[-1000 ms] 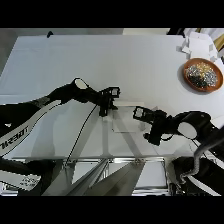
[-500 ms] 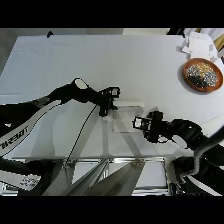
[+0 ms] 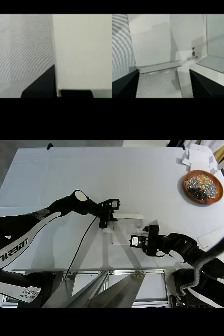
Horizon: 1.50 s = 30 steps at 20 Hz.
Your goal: Fold the box and place the chain.
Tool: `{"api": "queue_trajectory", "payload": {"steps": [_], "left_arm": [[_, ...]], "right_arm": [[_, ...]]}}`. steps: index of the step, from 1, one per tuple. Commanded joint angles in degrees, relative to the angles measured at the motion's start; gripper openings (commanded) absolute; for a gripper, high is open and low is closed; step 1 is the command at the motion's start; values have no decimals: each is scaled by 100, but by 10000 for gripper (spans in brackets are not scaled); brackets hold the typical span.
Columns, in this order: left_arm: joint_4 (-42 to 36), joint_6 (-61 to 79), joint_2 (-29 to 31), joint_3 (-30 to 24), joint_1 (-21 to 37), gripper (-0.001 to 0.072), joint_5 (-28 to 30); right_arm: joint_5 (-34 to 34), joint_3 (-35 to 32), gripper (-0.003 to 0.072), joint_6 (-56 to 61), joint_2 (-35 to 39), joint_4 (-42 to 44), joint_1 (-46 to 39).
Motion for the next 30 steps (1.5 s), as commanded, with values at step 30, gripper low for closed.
{"api": "queue_trajectory", "payload": {"steps": [30], "left_arm": [[-4, -7, -4, -2, -2, 13, -2]], "right_arm": [[-293, 382, 651, -151, -44, 181, -326]]}}
